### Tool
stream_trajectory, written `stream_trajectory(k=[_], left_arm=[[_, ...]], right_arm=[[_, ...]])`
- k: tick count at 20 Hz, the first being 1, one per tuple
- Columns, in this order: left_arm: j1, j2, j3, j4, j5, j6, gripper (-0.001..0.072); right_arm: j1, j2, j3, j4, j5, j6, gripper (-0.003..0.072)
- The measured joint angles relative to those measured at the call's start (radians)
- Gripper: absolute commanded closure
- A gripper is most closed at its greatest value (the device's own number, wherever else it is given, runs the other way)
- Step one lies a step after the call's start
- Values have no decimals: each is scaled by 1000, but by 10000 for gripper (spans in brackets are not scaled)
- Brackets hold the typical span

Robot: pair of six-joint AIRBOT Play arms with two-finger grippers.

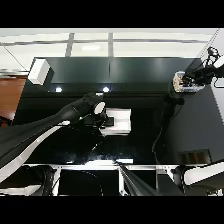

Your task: Fold the box and place the chain.

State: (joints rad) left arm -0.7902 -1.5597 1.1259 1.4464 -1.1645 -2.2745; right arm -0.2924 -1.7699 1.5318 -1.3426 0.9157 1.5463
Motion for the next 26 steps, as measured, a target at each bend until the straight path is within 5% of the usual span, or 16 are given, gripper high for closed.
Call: stream_trajectory(k=[3,6,9,15,26], left_arm=[[0,0,0,0,0,0,680],[0,0,0,0,0,0,680],[0,0,0,0,0,0,680],[0,0,0,0,0,0,680],[0,0,0,0,0,0,680]], right_arm=[[-1,-34,7,2,-5,26,155],[-1,-59,8,1,-5,39,471],[-2,-68,14,8,3,48,668],[-13,-32,74,-1,103,10,669],[-16,266,108,4,122,-70,673]])
